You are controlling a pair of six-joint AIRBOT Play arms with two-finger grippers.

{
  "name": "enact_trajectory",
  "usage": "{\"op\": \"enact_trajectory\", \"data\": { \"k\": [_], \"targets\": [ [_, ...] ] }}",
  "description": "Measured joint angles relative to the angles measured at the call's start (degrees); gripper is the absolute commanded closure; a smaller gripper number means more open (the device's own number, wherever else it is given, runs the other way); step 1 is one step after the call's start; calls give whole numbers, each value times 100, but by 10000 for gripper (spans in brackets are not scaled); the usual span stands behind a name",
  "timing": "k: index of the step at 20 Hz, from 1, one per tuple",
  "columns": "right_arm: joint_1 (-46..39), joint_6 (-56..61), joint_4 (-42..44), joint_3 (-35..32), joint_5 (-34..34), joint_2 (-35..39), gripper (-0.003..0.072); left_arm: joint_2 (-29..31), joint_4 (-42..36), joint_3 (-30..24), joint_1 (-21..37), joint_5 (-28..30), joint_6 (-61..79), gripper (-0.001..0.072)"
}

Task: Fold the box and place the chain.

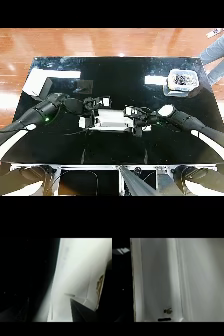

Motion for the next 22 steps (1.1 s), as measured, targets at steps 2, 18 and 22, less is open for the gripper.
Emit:
{"op": "enact_trajectory", "data": {
  "k": [2,18,22],
  "targets": [
    [0,0,-9,0,-11,0,79,57,44,0,184,144,-212,101],
    [0,0,-44,0,-35,0,79,1853,-739,-1285,-514,-1550,-2017,692],
    [0,0,-44,0,-68,-4,79,1655,-846,-1464,-1080,-2658,-2079,692]
  ]
}}
